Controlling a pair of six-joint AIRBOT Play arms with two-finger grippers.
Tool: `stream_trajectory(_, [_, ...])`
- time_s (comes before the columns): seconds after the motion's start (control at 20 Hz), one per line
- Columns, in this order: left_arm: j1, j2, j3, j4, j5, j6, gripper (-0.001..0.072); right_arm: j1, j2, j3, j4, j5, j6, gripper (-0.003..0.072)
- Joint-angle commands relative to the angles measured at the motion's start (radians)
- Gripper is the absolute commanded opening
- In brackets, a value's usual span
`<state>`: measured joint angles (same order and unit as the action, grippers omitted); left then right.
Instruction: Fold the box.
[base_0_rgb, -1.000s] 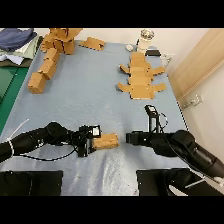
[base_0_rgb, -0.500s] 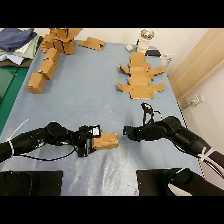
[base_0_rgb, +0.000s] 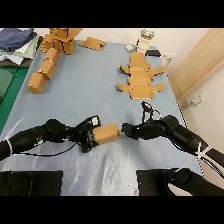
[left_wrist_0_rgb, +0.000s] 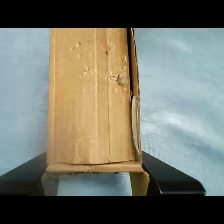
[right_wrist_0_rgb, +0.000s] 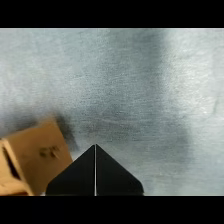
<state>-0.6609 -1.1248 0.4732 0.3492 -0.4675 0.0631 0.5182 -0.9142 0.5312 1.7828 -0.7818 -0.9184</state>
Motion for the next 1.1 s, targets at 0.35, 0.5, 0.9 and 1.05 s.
stream_trajectory(0.35, [0.606,0.179,0.008,0.629,0.033,-0.701,0.0523,-0.007,-0.001,0.002,-0.059,0.004,0.003,0.0001])
stream_trajectory(0.5, [0.824,0.178,0.008,0.628,0.033,-0.711,0.0523,-0.007,-0.001,0.002,-0.059,0.005,0.003,0.0001])
stream_trajectory(0.9, [0.997,0.064,0.046,0.632,0.193,-0.700,0.0522,-0.007,-0.001,0.002,-0.058,0.007,0.003,0.0001])
stream_trajectory(1.05, [0.997,-0.045,0.117,0.631,0.196,-0.701,0.0522,-0.007,-0.001,0.002,-0.058,0.007,0.003,0.0001])
